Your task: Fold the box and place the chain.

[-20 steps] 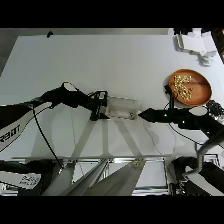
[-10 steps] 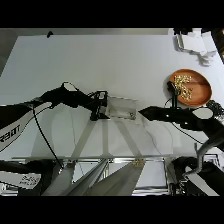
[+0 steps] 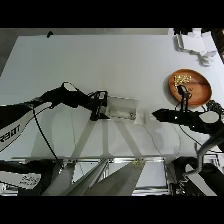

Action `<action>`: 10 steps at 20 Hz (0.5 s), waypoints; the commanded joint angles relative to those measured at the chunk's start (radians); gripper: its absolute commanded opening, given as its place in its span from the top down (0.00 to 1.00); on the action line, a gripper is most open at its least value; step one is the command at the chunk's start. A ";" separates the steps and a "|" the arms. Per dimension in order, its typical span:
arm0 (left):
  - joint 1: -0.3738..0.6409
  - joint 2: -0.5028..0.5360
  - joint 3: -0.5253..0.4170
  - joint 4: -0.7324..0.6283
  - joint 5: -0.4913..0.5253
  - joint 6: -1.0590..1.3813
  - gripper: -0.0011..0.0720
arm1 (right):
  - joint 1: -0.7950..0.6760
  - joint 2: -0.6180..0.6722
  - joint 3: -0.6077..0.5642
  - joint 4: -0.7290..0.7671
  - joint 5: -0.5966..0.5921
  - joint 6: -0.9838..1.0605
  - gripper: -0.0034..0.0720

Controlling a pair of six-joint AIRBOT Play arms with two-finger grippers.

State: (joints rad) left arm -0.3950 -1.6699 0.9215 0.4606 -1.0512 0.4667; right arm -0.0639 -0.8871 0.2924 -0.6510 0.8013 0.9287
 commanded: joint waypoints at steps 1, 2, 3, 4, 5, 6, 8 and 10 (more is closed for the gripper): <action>0.000 0.001 0.001 0.000 0.000 0.000 0.69 | -0.011 -0.062 -0.068 0.046 0.007 0.004 0.95; 0.000 0.001 0.001 0.000 0.000 0.000 0.69 | -0.011 -0.072 -0.076 0.057 0.007 -0.003 0.96; 0.000 0.001 0.001 0.000 0.000 0.000 0.69 | -0.011 -0.076 -0.079 0.064 0.006 -0.007 0.96; 0.000 0.001 0.001 0.000 0.000 0.000 0.69 | -0.011 -0.076 -0.079 0.068 0.003 -0.016 0.96; 0.000 0.001 0.001 0.000 0.000 0.000 0.69 | -0.011 -0.077 -0.080 0.091 -0.009 -0.021 0.96; 0.000 0.001 0.001 0.000 0.000 0.000 0.69 | -0.010 -0.082 -0.080 0.116 -0.021 -0.025 0.96; 0.000 0.001 0.001 0.000 0.000 0.000 0.69 | 0.024 -0.112 -0.080 0.170 -0.054 -0.051 0.96; 0.000 0.001 0.001 0.000 0.000 0.000 0.69 | 0.085 -0.155 -0.080 0.228 -0.081 -0.078 0.96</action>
State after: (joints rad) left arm -0.3950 -1.6699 0.9215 0.4606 -1.0512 0.4667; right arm -0.0311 -0.9989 0.2153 -0.5076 0.7597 0.8886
